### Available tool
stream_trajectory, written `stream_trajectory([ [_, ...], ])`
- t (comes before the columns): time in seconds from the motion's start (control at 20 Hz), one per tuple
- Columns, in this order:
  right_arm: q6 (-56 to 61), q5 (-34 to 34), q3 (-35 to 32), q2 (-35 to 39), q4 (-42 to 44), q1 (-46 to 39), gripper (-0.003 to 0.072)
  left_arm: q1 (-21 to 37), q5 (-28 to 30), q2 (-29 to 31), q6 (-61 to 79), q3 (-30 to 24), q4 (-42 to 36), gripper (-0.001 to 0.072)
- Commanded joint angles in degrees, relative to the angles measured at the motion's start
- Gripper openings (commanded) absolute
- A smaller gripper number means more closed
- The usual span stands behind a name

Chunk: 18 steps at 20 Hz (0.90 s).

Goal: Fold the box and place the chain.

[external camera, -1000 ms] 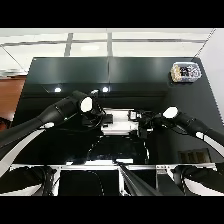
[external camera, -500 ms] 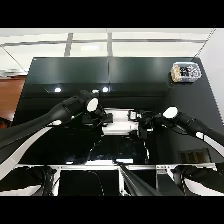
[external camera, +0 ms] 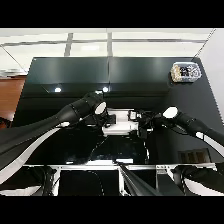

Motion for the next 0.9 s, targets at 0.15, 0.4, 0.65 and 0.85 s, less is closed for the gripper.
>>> stream_trajectory([
  [0.15,0.0,0.02,0.02,-0.04,0.0,0.07,0.0127,-0.02,0.02,-0.72,0.2,0.13,-0.39,0.035],
  [0.4,0.0,0.02,0.02,-0.04,0.0,0.07,0.0127,-0.24,2.25,-0.94,0.2,0.31,-1.51,0.0022],
  [0.65,0.0,0.02,0.02,-0.04,0.0,0.07,0.0127,-0.22,2.1,-0.94,0.17,0.44,-1.57,0.0324],
  [0.85,0.0,0.02,0.02,-0.04,0.0,0.07,0.0127,-0.2,2.16,-0.94,0.17,0.44,-1.44,0.053],
])
